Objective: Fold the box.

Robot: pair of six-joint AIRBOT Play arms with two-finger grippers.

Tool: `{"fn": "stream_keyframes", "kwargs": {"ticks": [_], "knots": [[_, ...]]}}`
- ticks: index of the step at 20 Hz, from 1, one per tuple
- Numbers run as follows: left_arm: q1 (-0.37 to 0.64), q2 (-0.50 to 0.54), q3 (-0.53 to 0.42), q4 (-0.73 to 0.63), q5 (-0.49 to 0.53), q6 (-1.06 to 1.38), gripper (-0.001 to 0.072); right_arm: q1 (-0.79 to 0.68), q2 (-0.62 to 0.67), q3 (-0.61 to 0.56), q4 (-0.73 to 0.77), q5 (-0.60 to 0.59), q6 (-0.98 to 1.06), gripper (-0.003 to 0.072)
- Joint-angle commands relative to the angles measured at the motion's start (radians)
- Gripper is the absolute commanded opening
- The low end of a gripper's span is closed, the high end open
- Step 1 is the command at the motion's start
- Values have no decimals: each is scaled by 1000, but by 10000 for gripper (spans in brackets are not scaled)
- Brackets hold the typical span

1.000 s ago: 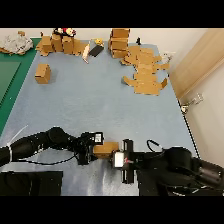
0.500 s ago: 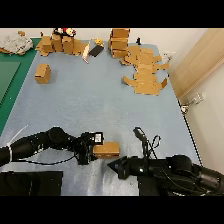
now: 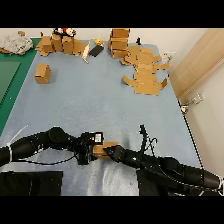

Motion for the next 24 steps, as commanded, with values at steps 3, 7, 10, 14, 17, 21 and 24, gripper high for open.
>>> {"fn": "stream_keyframes", "kwargs": {"ticks": [3, 7, 10, 14, 17, 21, 24], "knots": [[0, 0, 0, 0, 0, 0, 522, 17, -37, -3, -3, -2, 29, 0], [0, 0, 0, 0, 0, 0, 522, 17, -78, -3, -5, -17, 28, 1], [0, 0, 0, 0, 0, 0, 522, 17, -114, -3, -5, -15, 28, 2], [0, 0, 0, 0, 0, 0, 522, 17, -125, -3, -20, -17, 28, 1], [0, 0, 0, 0, 0, 0, 522, 17, -130, -3, -27, -18, 28, 2], [0, 0, 0, 0, 0, 0, 521, 17, -157, -3, -26, -17, 29, 1], [0, 0, 0, 0, 0, 0, 522, 17, -162, -3, -26, -18, 29, 1]]}}
